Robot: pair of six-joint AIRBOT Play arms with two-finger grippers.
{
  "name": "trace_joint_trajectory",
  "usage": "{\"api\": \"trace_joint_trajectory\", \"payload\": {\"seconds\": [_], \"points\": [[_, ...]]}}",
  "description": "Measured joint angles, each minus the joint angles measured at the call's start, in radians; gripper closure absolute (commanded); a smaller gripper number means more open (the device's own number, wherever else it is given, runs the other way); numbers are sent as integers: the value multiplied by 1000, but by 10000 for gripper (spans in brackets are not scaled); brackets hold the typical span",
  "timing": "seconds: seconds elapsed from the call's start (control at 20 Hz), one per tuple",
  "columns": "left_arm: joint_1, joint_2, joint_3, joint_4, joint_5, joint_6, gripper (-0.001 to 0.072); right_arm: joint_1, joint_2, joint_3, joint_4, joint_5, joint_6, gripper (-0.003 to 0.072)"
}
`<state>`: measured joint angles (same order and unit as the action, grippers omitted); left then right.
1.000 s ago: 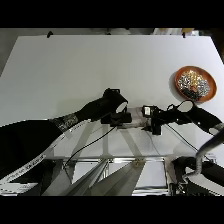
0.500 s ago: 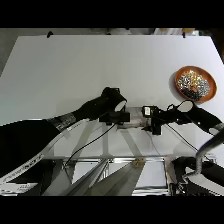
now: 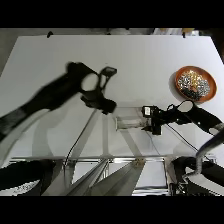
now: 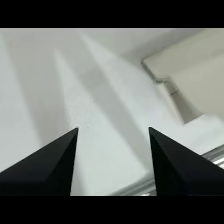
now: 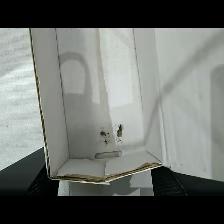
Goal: Fold the box and place the chain.
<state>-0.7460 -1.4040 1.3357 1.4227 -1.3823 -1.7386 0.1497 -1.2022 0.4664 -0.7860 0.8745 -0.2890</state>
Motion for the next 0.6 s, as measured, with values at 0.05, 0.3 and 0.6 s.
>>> {"api": "trace_joint_trajectory", "payload": {"seconds": [0.05,0.3,0.6], "points": [[24,33,-8,-16,-11,122,140,0,0,0,0,0,0,249],[131,177,-209,-203,78,946,147,0,0,0,0,0,0,249],[166,151,-554,-592,428,1730,10,0,0,0,0,0,0,249]]}}
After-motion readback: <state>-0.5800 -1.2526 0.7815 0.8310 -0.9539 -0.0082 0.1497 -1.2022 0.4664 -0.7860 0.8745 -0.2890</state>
